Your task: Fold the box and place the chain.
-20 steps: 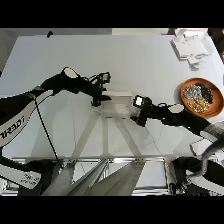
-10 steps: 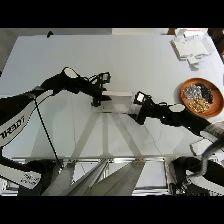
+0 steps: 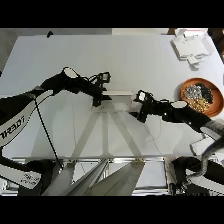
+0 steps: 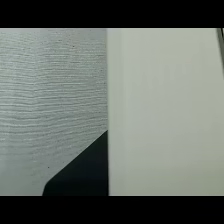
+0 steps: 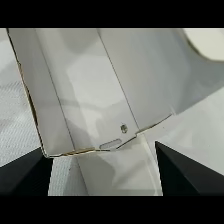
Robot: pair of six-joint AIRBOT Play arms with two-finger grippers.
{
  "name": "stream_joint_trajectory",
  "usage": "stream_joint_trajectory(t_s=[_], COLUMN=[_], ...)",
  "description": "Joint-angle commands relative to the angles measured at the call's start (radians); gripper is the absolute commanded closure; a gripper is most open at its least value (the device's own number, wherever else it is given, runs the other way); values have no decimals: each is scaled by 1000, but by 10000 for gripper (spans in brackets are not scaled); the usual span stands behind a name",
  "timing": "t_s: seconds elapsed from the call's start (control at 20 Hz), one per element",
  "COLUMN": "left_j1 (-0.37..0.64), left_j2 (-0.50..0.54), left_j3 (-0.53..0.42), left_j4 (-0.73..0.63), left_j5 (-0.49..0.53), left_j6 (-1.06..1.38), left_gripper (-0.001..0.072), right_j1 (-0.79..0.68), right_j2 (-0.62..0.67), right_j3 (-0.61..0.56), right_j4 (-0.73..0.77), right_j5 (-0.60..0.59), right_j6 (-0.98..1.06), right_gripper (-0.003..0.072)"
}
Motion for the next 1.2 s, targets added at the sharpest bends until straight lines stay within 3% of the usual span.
stream_joint_trajectory(t_s=[0.0, 0.3, 0.55, 1.15], left_j1=[0, 0, 0, 0], left_j2=[0, 0, 0, 0], left_j3=[0, 0, 0, 0], left_j4=[1, 1, 1, 1], left_j5=[0, -1, 0, 0], left_j6=[1, 1, 1, 1], left_gripper=[695, 695, 695, 695], right_j1=[-3, -3, -3, -42], right_j2=[-14, -27, -116, -230], right_j3=[27, 59, 132, 210], right_j4=[-31, -76, -77, -114], right_j5=[10, 12, 26, 227], right_j6=[-34, -52, -43, -69], right_gripper=[-7, -7, -7, -7])
